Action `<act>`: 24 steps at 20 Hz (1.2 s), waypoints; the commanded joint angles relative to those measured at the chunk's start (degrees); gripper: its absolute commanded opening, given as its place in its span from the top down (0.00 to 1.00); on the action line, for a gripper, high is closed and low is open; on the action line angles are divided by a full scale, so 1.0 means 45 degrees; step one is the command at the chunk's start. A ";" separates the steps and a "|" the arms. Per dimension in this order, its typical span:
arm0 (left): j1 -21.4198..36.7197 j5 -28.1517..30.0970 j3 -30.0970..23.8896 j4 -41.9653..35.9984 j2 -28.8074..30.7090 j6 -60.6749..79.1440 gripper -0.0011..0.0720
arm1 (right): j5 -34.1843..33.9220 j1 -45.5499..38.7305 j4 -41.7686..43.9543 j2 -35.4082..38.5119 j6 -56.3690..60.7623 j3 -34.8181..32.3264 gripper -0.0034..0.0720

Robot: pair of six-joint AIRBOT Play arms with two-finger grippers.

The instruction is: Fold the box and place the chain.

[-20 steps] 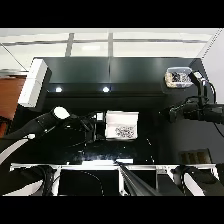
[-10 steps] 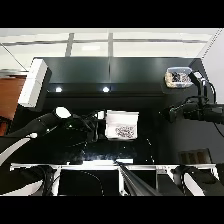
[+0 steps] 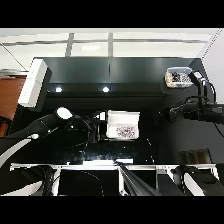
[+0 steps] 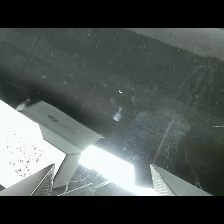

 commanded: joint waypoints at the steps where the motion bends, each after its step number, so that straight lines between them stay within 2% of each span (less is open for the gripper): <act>1: -0.0068 0.0087 0.0015 -0.0044 -0.0010 0.0068 0.04 | 0.0005 0.0000 0.0005 0.0005 0.0000 -0.0010 0.11; 2: -0.0068 0.0087 0.0015 -0.0039 -0.0010 0.0073 0.08 | 0.0005 0.0000 0.0005 0.0005 -0.0005 -0.0010 0.11; 4: -0.0068 0.0087 0.0015 -0.0034 -0.0010 0.0073 0.39 | -0.0005 0.0000 0.0000 0.0005 -0.0010 -0.0010 0.11; 5: -0.0068 0.0087 0.0015 -0.0034 -0.0010 0.0073 0.48 | 0.0000 0.0000 0.0010 0.0005 -0.0005 -0.0010 0.10; 6: -0.0068 0.0083 0.0015 -0.0034 -0.0010 0.0073 0.48 | -0.0005 0.0058 0.0019 0.0005 -0.0010 -0.0010 0.03; 7: -0.0068 0.0083 0.0015 -0.0029 -0.0010 0.0073 0.48 | -0.0097 0.0253 0.0019 0.0000 -0.0010 -0.0010 0.03; 10: -0.0068 0.0078 0.0015 -0.0029 -0.0010 0.0073 0.48 | -0.2064 0.1836 0.0787 -0.0627 0.0491 0.0175 0.03; 12: -0.0068 0.0073 0.0015 -0.0029 -0.0010 0.0073 0.48 | -0.3191 0.2914 0.0831 -0.1753 0.0850 0.0831 0.04; 15: -0.0068 0.0078 0.0015 -0.0029 -0.0010 0.0073 0.48 | -0.3211 0.3546 0.0894 -0.3623 0.0797 0.1749 0.03; 18: -0.0068 0.0078 0.0015 -0.0029 -0.0010 0.0073 0.48 | -0.2030 0.3716 0.1175 -0.4585 -0.0748 0.1749 0.05; 22: -0.0068 0.0078 0.0015 -0.0029 -0.0010 0.0073 0.48 | 0.0617 0.3745 0.1783 -0.4634 -0.4211 0.1753 0.05; 24: -0.0068 0.0078 0.0015 -0.0029 -0.0010 0.0073 0.48 | 0.1593 0.3745 0.1768 -0.4634 -0.4945 0.1749 0.04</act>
